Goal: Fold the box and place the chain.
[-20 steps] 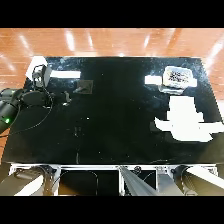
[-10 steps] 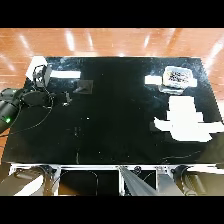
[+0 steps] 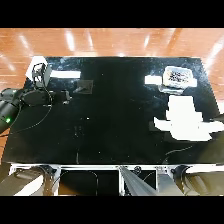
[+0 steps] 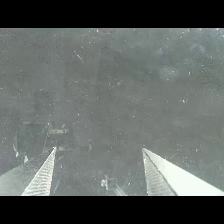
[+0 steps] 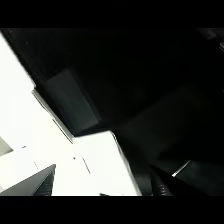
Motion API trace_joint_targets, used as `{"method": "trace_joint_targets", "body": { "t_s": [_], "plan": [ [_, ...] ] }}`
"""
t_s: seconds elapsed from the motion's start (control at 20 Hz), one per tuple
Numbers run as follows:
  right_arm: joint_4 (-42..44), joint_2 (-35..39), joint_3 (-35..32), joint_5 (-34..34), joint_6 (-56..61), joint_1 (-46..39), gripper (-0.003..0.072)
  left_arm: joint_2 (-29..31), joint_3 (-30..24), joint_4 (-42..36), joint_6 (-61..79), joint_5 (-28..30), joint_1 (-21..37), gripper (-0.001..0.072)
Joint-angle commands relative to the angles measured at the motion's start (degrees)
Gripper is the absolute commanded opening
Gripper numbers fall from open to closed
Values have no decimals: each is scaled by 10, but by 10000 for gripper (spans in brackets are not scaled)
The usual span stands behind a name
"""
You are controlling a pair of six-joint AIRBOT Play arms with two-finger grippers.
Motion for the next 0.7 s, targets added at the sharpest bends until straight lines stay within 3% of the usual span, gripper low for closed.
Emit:
{"method": "trace_joint_targets", "body": {
  "t_s": [0.0,0.1,0.2,0.25,0.5,0.65],
  "plan": [
    [-3,-18,3,23,0,34,709,0,0,0,0,-6,0,623],
    [-3,-19,3,42,0,44,694,0,0,0,0,-6,0,623],
    [0,-19,0,56,-3,52,135,0,0,0,0,-6,0,622],
    [3,-19,-2,66,-9,55,22,0,0,0,0,-5,0,623],
    [61,-7,-17,78,-21,113,28,0,0,-16,0,-3,0,622],
    [127,37,-63,40,-25,194,28,0,0,-37,0,10,0,622]
  ]
}}
